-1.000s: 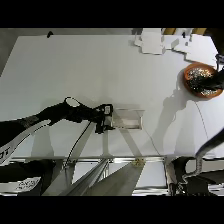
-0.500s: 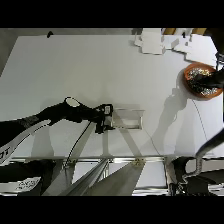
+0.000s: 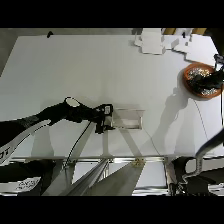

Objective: Fold the box and place the chain.

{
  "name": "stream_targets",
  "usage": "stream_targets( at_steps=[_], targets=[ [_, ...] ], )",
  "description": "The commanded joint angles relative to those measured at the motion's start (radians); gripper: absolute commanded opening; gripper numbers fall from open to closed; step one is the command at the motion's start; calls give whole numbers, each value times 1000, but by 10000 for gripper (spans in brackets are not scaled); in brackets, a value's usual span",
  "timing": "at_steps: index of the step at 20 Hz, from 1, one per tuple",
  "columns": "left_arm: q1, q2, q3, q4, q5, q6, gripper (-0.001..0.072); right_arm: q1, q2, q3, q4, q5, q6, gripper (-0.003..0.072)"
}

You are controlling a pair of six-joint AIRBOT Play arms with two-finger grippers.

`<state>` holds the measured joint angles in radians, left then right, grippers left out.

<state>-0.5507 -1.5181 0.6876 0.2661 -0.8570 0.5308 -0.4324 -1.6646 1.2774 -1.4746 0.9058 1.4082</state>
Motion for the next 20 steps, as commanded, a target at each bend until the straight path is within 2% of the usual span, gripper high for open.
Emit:
stream_targets(
  at_steps=[1,3,4,8,14,20],
  targets=[
    [0,0,0,0,0,0,37,0,-10,-1,0,-2,0,93],
    [0,0,0,0,0,0,37,0,-10,-1,-11,-4,0,84],
    [0,0,0,0,0,0,37,0,-10,-1,-16,-1,0,10],
    [0,0,0,0,0,0,37,0,20,-1,-21,23,-38,12],
    [0,0,0,0,-1,0,37,0,167,-1,-33,36,-83,12],
    [0,0,0,0,0,0,37,1,191,-1,-28,101,-112,11]
  ],
)
